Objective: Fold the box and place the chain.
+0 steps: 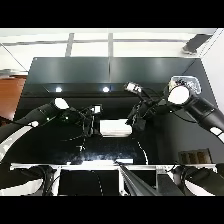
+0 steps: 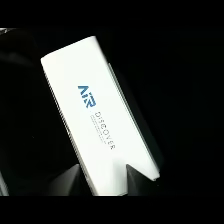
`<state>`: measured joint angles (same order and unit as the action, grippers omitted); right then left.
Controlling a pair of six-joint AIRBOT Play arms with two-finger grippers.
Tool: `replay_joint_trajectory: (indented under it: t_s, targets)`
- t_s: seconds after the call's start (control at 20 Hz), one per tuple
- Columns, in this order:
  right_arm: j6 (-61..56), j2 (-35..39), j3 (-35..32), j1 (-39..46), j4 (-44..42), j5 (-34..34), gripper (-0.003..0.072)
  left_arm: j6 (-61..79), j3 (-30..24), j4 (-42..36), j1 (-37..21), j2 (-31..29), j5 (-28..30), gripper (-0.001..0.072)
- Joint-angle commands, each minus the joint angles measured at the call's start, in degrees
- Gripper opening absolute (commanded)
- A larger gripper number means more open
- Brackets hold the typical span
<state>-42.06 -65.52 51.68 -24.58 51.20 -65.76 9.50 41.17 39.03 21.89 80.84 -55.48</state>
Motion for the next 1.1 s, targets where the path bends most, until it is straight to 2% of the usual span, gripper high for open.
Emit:
replay_joint_trajectory:
  t_s: [0.0, 0.05, 0.15, 0.3, 0.4, 0.55, 1.05]
  targets:
    - [-13.29, 1.33, -0.74, 1.53, -0.02, -5.27, 0.0022, 0.04, -0.04, 0.00, 0.00, 0.00, 0.00, 0.0506]
    - [-13.79, 1.33, -2.03, 1.88, 0.04, -6.05, 0.0024, 0.04, -0.04, 0.00, 0.00, 0.00, 0.00, 0.0506]
    - [-18.16, 1.33, -5.75, 2.86, -2.49, -2.67, 0.0023, 0.04, -0.04, 0.00, 0.00, 0.00, -0.02, 0.0506]
    - [-18.56, 0.68, -11.37, 3.23, -19.43, 2.43, 0.0023, 0.04, -0.04, 0.00, 0.00, 0.00, 0.00, 0.0506]
    - [-17.62, -0.68, -12.90, 2.29, -26.71, 4.55, 0.0023, 0.04, -0.04, 0.00, 0.00, 0.00, 0.00, 0.0506]
    - [-17.68, -3.58, -12.90, 1.01, -27.87, 7.48, 0.0023, 0.04, -0.04, 0.00, 0.00, 0.00, 0.00, 0.0506]
    - [-17.68, -10.91, -12.94, 0.83, -25.44, 8.63, 0.0024, 0.04, -0.04, 0.00, 0.00, 0.00, 0.00, 0.0506]
